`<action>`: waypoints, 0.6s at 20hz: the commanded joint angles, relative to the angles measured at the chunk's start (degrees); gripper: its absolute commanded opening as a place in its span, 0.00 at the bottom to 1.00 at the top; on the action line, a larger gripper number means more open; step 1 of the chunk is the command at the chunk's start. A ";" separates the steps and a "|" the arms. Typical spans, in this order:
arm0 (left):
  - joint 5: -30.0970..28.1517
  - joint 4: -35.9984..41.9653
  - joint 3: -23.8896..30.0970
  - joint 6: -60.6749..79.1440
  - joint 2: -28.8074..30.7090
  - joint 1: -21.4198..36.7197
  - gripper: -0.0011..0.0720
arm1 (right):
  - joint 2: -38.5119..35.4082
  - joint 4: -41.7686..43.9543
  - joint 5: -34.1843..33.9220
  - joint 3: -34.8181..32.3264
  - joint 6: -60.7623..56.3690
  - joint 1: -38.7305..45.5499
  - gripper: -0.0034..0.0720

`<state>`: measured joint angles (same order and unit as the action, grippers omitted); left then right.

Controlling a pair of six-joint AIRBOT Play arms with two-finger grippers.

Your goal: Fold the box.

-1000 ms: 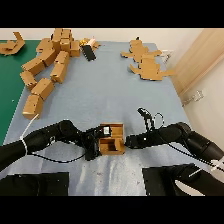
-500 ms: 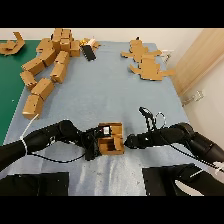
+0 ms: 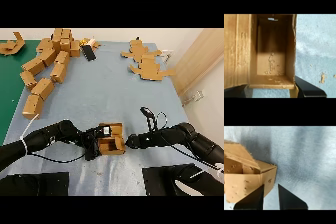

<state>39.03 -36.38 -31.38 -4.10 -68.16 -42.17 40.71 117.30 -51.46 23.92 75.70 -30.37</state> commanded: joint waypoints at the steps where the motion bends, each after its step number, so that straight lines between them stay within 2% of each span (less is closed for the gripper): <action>1: 0.00 -0.02 0.02 0.02 0.00 0.04 0.73 | -0.07 -2.01 -0.07 0.04 -1.77 0.04 0.42; 9: -0.02 -0.02 0.02 0.02 0.00 0.04 0.73 | -1.29 0.94 -0.04 1.38 -1.77 0.02 0.43; 10: 0.00 -0.02 0.02 0.02 0.00 0.04 0.73 | -1.38 1.05 -0.17 1.38 -1.77 0.02 0.48; 11: 0.00 -0.02 0.02 0.02 0.00 0.04 0.73 | -1.38 1.33 -0.37 1.38 -1.77 -0.02 0.57; 12: 0.00 -0.02 0.02 0.00 0.00 0.04 0.73 | -1.36 1.77 -0.55 1.38 -1.77 -0.13 0.60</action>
<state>39.03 -36.38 -31.38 -4.10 -68.14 -42.17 39.62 118.30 -51.64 25.10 73.97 -30.37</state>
